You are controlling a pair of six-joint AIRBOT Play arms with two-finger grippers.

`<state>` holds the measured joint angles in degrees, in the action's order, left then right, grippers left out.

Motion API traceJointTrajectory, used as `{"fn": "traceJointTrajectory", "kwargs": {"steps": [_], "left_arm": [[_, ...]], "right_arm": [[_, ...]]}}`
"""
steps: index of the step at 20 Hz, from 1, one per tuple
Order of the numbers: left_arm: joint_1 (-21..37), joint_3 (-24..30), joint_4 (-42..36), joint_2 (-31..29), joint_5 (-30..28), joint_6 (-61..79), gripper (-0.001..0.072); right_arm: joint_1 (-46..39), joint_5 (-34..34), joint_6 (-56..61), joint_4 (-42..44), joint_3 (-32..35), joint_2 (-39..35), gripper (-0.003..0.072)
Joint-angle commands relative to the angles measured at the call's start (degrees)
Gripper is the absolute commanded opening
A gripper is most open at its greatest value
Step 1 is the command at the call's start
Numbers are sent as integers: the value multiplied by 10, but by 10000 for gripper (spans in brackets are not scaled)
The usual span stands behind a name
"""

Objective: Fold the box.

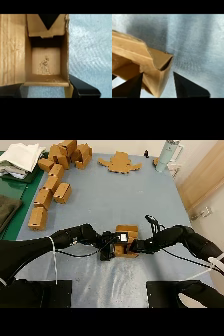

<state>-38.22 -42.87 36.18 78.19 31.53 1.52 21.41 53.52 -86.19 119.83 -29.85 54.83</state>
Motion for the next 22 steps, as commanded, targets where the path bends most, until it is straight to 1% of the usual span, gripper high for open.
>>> {"fn": "traceJointTrajectory", "kwargs": {"steps": [1,4,8,9,10,12,13,15,16,19,20,21,22], "left_arm": [[0,0,0,0,0,0,513],[0,0,0,0,0,0,513],[0,0,0,0,0,0,512],[0,0,0,0,0,0,512],[0,0,0,0,0,0,512],[0,0,0,0,0,0,512],[0,0,0,0,0,0,513],[0,0,0,0,0,0,512],[0,0,0,0,0,0,512],[0,0,0,0,0,0,512],[0,0,0,0,0,0,512],[0,0,0,0,0,0,512],[0,0,0,0,0,0,512]], "right_arm": [[53,-21,100,-81,-23,42,595],[103,-12,212,-181,-56,59,595],[169,54,371,-290,-101,75,590],[183,65,397,-301,-110,82,547],[192,73,413,-304,-117,91,520],[205,78,435,-317,-124,108,488],[205,82,440,-318,-124,116,363],[205,91,439,-322,-124,127,86],[205,90,439,-323,-124,128,6],[205,89,439,-331,-125,128,7],[205,88,437,-331,-125,128,106],[205,87,437,-330,-125,128,280],[205,87,437,-323,-125,127,373]]}}
